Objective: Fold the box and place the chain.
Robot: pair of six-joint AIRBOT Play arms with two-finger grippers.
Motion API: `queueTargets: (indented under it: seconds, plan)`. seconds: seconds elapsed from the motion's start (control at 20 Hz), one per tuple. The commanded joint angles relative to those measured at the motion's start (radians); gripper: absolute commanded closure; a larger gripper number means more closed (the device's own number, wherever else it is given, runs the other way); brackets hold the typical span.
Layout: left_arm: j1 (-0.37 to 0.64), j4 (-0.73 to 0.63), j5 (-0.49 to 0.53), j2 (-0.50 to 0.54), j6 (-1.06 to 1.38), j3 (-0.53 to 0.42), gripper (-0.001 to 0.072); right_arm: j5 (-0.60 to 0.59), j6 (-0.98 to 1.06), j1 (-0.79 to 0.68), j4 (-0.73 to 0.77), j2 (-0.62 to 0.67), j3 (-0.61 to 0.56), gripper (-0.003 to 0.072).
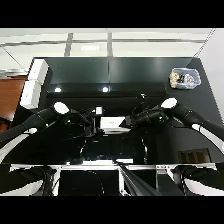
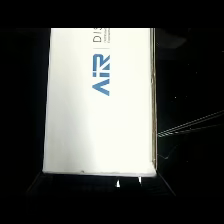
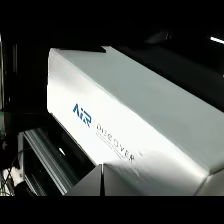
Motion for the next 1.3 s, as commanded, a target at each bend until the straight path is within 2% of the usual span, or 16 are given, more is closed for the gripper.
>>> queueTargets:
  seconds: [0.0, 0.35, 0.5, 0.6, 0.65, 0.7, 0.8, 0.9, 1.05, 1.15, 1.25]
  plan:
    - [0.000, 0.000, 0.000, 0.000, 0.002, 0.000, 0.0433, -0.043, 0.019, 0.002, -0.021, -0.005, -0.001, 0.0675]
    - [0.000, -0.003, -0.008, 0.000, 0.002, 0.000, 0.0433, -0.034, 0.024, -0.016, -0.047, 0.006, 0.008, 0.0676]
    - [0.000, -0.003, -0.009, 0.000, 0.001, 0.000, 0.0433, 0.124, 0.024, -0.097, -0.098, 0.076, 0.071, 0.0676]
    - [0.000, -0.002, -0.009, 0.000, -0.009, 0.000, 0.0433, 0.227, 0.042, -0.181, -0.221, 0.174, 0.119, 0.0676]
    - [0.000, -0.002, -0.007, 0.001, -0.018, 0.000, 0.0395, 0.252, 0.072, -0.225, -0.278, 0.229, 0.124, 0.0676]
    - [0.000, 0.000, -0.007, 0.003, -0.018, 0.000, 0.0313, 0.274, 0.102, -0.274, -0.339, 0.285, 0.124, 0.0676]
    - [0.000, 0.009, -0.007, 0.028, -0.035, 0.000, -0.0008, 0.320, 0.167, -0.363, -0.459, 0.384, 0.123, 0.0676]
    - [0.002, 0.043, -0.010, 0.082, -0.091, 0.000, -0.0008, 0.360, 0.186, -0.428, -0.518, 0.449, 0.123, 0.0676]
    - [0.002, 0.129, -0.061, 0.189, -0.202, 0.000, -0.0008, 0.372, 0.186, -0.473, -0.517, 0.478, 0.123, 0.0675]
    - [-0.003, 0.124, -0.084, 0.250, -0.262, 0.002, -0.0008, 0.340, 0.186, -0.473, -0.513, 0.478, 0.115, 0.0675]
    - [-0.024, 0.090, -0.081, 0.269, -0.306, 0.023, -0.0008, 0.316, 0.186, -0.473, -0.513, 0.478, 0.107, 0.0675]
